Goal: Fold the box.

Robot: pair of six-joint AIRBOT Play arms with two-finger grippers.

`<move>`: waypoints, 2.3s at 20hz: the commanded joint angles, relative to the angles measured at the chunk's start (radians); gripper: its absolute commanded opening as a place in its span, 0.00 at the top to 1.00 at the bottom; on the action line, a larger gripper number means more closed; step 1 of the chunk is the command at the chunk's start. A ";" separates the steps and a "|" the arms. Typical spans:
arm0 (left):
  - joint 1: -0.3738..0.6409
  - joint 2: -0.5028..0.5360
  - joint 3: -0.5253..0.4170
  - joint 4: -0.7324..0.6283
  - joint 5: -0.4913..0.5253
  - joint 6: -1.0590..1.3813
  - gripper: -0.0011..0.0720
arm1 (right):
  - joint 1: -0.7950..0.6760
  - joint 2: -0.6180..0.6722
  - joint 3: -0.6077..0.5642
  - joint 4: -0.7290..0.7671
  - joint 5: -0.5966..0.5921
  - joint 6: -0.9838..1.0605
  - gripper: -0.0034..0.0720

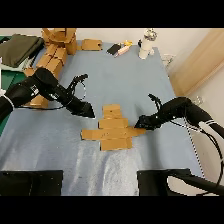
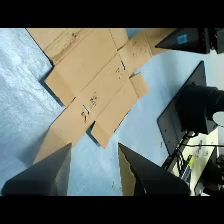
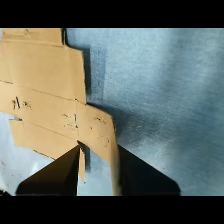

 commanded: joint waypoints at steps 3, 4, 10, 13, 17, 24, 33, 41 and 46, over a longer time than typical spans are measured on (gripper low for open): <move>0.049 0.000 0.001 0.000 -0.055 0.019 0.39 | 0.025 -0.121 0.032 0.071 -0.061 -0.100 0.61; 0.069 -0.001 0.001 -0.003 -0.069 0.019 0.39 | 0.033 -0.134 0.033 0.085 -0.058 -0.118 0.63; 0.201 -0.102 0.001 -0.082 -0.167 0.032 0.39 | 0.098 -0.124 0.026 0.216 -0.044 -0.278 0.95; 0.230 -0.180 0.001 -0.082 -0.178 0.034 0.39 | 0.190 -0.046 -0.056 0.215 0.121 -0.317 0.95; 0.238 -0.259 0.001 -0.071 -0.172 0.064 0.38 | 0.319 0.074 -0.113 0.189 0.279 -0.324 0.95; 0.246 -0.294 0.001 -0.066 -0.041 0.114 0.39 | 0.370 0.107 -0.113 0.181 0.290 -0.271 0.95; 0.197 -0.374 0.001 -0.372 -0.105 0.342 0.39 | 0.370 0.107 -0.113 0.164 0.292 -0.249 0.95; 0.198 -0.374 0.001 -0.329 -0.184 0.385 0.62 | 0.370 0.107 -0.113 0.148 0.299 -0.245 0.95; 0.195 -0.374 0.001 -0.305 -0.200 0.402 0.77 | 0.369 0.107 -0.113 0.144 0.313 -0.245 0.95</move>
